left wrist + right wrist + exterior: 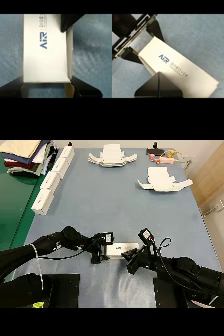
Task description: Fold the box.
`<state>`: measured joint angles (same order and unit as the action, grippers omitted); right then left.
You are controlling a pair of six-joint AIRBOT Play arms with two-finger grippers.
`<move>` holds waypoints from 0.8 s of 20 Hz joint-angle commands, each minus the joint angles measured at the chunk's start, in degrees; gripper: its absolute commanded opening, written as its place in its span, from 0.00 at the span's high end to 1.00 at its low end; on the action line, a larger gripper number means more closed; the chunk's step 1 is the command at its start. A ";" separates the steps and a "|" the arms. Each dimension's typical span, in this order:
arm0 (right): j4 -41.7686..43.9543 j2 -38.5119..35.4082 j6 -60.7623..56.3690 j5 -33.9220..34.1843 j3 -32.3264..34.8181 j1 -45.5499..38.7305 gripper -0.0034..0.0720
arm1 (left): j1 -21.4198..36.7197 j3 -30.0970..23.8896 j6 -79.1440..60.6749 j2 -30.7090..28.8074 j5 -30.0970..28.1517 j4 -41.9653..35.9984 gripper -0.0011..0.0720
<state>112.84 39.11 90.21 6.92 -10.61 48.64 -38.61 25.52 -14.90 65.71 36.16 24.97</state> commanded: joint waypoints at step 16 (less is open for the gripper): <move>-14.93 6.12 0.42 -7.43 -0.24 0.48 0.95 | 0.02 0.02 -0.11 0.02 -0.02 0.09 0.27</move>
<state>98.59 43.35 90.70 -0.36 -11.05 48.77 -38.61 25.52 -14.98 65.69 36.14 25.04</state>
